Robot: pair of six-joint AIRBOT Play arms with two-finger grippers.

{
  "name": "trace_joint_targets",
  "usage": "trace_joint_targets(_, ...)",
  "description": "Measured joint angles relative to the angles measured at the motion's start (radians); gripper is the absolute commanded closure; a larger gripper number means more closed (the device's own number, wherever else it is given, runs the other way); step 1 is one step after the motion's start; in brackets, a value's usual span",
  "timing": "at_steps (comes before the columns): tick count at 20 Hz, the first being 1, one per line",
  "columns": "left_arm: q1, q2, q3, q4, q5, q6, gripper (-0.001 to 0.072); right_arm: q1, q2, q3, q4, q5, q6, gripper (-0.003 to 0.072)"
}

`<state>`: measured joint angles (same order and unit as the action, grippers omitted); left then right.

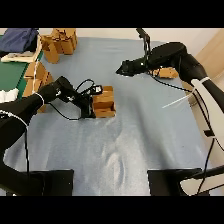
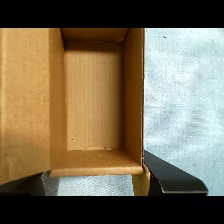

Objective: Fold the box.

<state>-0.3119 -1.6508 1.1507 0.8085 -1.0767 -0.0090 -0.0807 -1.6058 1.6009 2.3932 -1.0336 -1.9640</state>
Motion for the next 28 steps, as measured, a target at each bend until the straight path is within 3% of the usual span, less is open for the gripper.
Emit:
trace_joint_targets(4, 0.000, 0.000, 0.000, 0.000, 0.000, -0.009, 0.0492, -0.014, -0.179, 0.123, 0.023, -0.073, 0.027, 0.0689)
trace_joint_targets(10, 0.000, 0.000, 0.000, 0.001, 0.000, -0.027, 0.0492, -0.008, -0.412, 0.356, 0.032, -0.282, 0.095, 0.0688)
trace_joint_targets(20, 0.000, 0.000, 0.000, 0.003, 0.006, -0.033, 0.0492, 0.046, -0.470, 0.426, 0.121, -0.495, -0.026, 0.0683)
trace_joint_targets(21, 0.000, 0.000, 0.000, 0.003, 0.007, -0.033, 0.0492, 0.050, -0.470, 0.427, 0.128, -0.509, -0.055, 0.0629)
trace_joint_targets(22, 0.000, 0.000, 0.000, 0.003, 0.007, -0.033, 0.0492, 0.054, -0.470, 0.428, 0.134, -0.524, -0.087, 0.0485)
trace_joint_targets(23, 0.000, 0.000, 0.000, 0.003, 0.008, -0.033, 0.0492, 0.058, -0.470, 0.428, 0.140, -0.538, -0.121, 0.0439)
trace_joint_targets(28, 0.000, 0.000, 0.000, 0.003, 0.011, -0.034, 0.0492, 0.068, -0.465, 0.429, 0.155, -0.599, -0.304, 0.0439)
